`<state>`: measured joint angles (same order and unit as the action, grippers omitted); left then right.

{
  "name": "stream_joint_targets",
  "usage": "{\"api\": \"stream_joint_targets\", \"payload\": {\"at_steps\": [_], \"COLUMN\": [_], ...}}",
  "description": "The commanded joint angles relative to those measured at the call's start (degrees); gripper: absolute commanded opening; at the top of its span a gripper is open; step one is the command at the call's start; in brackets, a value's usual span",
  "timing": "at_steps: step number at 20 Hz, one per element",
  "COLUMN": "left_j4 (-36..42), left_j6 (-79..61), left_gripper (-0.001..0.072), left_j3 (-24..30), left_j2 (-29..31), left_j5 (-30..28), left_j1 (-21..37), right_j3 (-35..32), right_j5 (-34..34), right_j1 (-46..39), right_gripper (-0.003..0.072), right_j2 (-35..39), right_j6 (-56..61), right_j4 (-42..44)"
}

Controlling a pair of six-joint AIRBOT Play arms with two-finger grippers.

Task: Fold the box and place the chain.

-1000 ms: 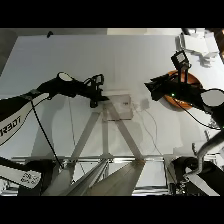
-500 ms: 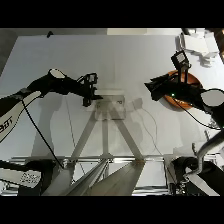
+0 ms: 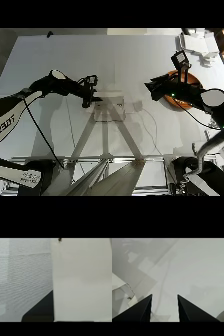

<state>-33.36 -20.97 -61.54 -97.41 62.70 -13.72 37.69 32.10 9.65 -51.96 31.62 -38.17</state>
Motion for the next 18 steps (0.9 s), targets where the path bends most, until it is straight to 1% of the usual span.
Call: {"api": "stream_joint_targets", "payload": {"at_steps": [1,4,6,7,9,11,12,13,14,15,18], "left_j4": [-0.33,-0.35,-0.33,-0.35,-0.35,-0.33,-0.33,-0.35,-0.33,-0.35,-0.35], "left_j6": [-0.02,-0.02,-0.02,-0.02,-0.02,-0.02,-0.02,0.0,-0.02,-0.02,-0.02], "left_gripper": [0.0009,0.0008,0.0008,0.0008,0.0008,0.0008,0.0008,0.0008,0.0008,0.0008,0.0008], "left_j3": [-0.02,-0.02,-0.02,-0.02,-0.02,-0.02,-0.02,-0.02,-0.02,-0.02,-0.02], "left_j2": [-0.26,-0.26,-0.26,-0.26,-0.26,-0.26,-0.26,-0.26,-0.26,-0.26,-0.26], "left_j5": [-0.35,0.13,0.11,0.11,0.11,0.11,0.11,0.11,0.11,0.09,0.11], "left_j1": [0.07,0.07,0.04,0.07,0.04,0.07,0.04,0.04,0.04,0.07,0.04], "right_j3": [0.04,0.04,0.07,0.07,0.09,0.07,0.07,0.07,0.07,0.07,0.02], "right_j5": [-0.04,0.33,3.1,5.6,10.64,14.53,15.45,15.32,14.82,14.47,14.4], "right_j1": [0.04,0.04,0.04,0.07,1.44,4.79,6.73,8.87,10.71,12.44,15.26], "right_gripper": [0.0335,0.0335,0.0335,0.0335,0.0336,0.0338,0.0339,0.0346,0.039,0.0417,0.0417], "right_j2": [0.04,0.07,0.37,0.57,0.92,1.01,0.98,0.98,0.96,0.87,-0.15], "right_j6": [-0.04,-0.33,-1.42,-4.0,-13.81,-24.59,-27.89,-30.21,-31.5,-32.54,-32.57], "right_j4": [0.04,2.34,3.85,4.0,3.91,3.87,3.41,2.1,-0.02,-3.28,-13.51]}}
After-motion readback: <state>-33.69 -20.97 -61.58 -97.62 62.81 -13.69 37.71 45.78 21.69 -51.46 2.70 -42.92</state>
